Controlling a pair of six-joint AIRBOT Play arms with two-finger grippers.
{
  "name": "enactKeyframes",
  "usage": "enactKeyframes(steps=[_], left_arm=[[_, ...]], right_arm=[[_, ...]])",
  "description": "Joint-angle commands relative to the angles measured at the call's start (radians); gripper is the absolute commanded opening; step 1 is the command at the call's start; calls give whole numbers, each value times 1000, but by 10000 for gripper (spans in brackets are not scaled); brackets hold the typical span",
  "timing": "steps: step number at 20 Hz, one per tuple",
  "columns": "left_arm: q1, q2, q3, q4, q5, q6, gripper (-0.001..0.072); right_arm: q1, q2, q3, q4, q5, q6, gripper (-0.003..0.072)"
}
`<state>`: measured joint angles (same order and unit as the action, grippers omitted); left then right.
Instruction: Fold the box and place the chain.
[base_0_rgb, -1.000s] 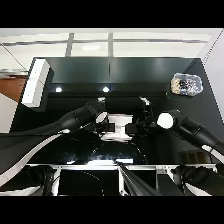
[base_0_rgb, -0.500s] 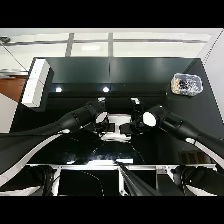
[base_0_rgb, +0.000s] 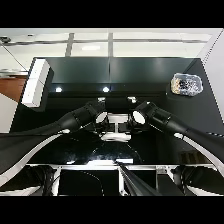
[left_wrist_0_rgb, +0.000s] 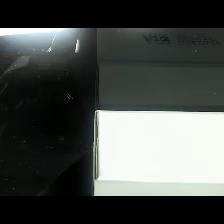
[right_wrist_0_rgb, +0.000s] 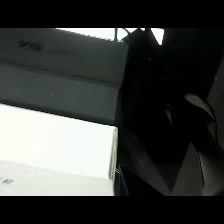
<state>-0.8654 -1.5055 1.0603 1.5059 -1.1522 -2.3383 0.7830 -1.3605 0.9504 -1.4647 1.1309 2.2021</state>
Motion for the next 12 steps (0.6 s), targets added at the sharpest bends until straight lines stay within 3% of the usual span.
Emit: enactKeyframes(steps=[1,12], left_arm=[[0,0,0,0,1,0,34],[0,1,0,0,17,0,34]], right_arm=[[5,-22,10,-13,-1,46,166],[5,-52,10,1,6,95,166]])
